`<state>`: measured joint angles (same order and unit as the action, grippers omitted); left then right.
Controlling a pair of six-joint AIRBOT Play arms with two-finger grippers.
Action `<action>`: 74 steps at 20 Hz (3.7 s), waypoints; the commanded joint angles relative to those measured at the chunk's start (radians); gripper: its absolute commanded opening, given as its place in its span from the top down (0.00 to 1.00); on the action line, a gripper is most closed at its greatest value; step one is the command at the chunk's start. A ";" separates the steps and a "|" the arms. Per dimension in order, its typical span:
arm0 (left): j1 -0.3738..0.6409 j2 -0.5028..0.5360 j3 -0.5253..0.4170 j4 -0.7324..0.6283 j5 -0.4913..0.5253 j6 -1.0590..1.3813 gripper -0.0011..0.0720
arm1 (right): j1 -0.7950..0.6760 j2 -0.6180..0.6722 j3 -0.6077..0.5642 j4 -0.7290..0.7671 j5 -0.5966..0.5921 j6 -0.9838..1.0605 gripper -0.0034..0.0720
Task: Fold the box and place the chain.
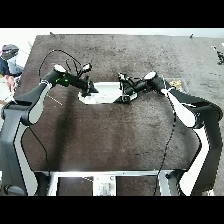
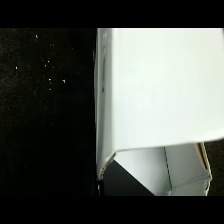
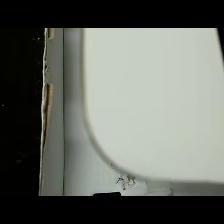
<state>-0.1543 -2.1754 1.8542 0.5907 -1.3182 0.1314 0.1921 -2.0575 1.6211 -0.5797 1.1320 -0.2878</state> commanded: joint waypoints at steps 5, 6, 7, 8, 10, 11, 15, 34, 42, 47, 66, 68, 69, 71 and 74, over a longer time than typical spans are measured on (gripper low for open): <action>0.000 0.000 0.000 0.000 0.001 0.000 0.97 | 0.000 -0.017 0.000 0.000 -0.010 0.000 0.16; 0.000 0.000 0.000 0.000 0.001 0.000 0.97 | 0.000 -0.019 0.000 0.001 -0.012 0.000 0.16; 0.000 0.000 0.000 0.000 0.001 0.000 0.97 | 0.000 -0.018 0.001 0.006 -0.018 0.000 0.17; 0.000 0.000 0.000 0.000 0.001 0.000 0.97 | 0.000 -0.018 0.001 0.019 -0.018 -0.007 0.26; 0.000 0.000 0.000 0.000 0.001 0.000 0.97 | 0.000 -0.018 0.001 0.022 -0.016 -0.007 0.34; 0.000 0.000 0.000 0.000 0.001 0.000 0.97 | 0.000 -0.018 0.001 0.022 -0.017 -0.006 0.34; 0.000 0.000 0.000 0.000 0.001 0.000 0.97 | -0.001 -0.018 0.001 0.022 -0.018 -0.007 0.34; 0.000 0.000 0.000 0.000 -0.016 -0.002 0.97 | 0.000 -0.018 0.001 0.023 -0.018 -0.007 0.34; 0.005 0.001 0.003 -0.061 -0.115 0.000 0.59 | 0.000 -0.018 0.001 0.023 -0.018 -0.007 0.34; 0.011 0.019 0.005 -0.058 -0.118 0.000 0.59 | 0.000 -0.018 0.001 0.023 -0.018 -0.007 0.34; 0.053 0.111 0.000 0.003 -0.260 -0.053 0.97 | 0.000 -0.018 0.001 0.023 -0.018 -0.007 0.34; 0.036 0.111 0.000 0.001 -0.203 -0.053 0.97 | 0.000 -0.018 0.001 0.023 -0.018 -0.006 0.34; 0.031 0.111 0.000 -0.002 -0.170 -0.053 0.97 | 0.000 -0.018 0.001 0.023 -0.018 -0.007 0.34; 0.025 0.111 0.000 -0.048 -0.114 -0.052 0.97 | 0.000 -0.018 0.001 0.023 -0.018 -0.006 0.34; 0.025 0.111 0.000 -0.124 -0.049 -0.052 0.97 | 0.000 -0.018 0.001 0.023 -0.018 -0.007 0.34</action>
<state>-0.1249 -2.0640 1.8542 0.5266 -1.4502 0.0788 0.1917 -2.0758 1.6218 -0.5571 1.1145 -0.2951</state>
